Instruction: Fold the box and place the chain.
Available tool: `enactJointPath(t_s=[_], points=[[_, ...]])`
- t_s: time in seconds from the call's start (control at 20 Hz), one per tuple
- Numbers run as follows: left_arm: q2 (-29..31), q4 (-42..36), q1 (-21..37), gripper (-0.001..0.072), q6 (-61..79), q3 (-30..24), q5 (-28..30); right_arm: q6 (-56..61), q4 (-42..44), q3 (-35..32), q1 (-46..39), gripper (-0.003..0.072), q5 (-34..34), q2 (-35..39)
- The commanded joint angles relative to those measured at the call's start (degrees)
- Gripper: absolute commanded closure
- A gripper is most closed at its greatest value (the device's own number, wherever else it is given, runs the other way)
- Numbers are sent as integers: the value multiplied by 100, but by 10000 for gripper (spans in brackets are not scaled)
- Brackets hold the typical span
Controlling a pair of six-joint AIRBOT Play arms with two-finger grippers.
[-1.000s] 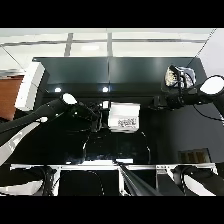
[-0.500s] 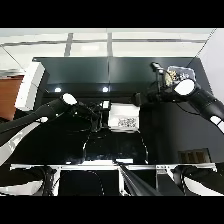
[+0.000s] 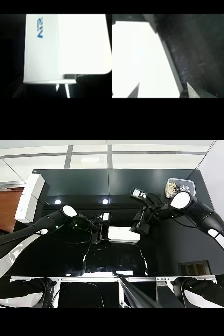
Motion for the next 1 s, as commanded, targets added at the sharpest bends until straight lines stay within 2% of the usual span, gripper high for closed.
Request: enactJointPath(t_s=[0.0,0.3,0.95], points=[[-4,9,-4,309,0,4,-4,-706,-42,-164,24,-25,232,-4],[-4,11,-4,309,0,4,-4,-957,302,-164,26,-26,503,-2],[-4,11,-4,309,0,2,-4,-951,-63,-164,24,-25,291,-9]])
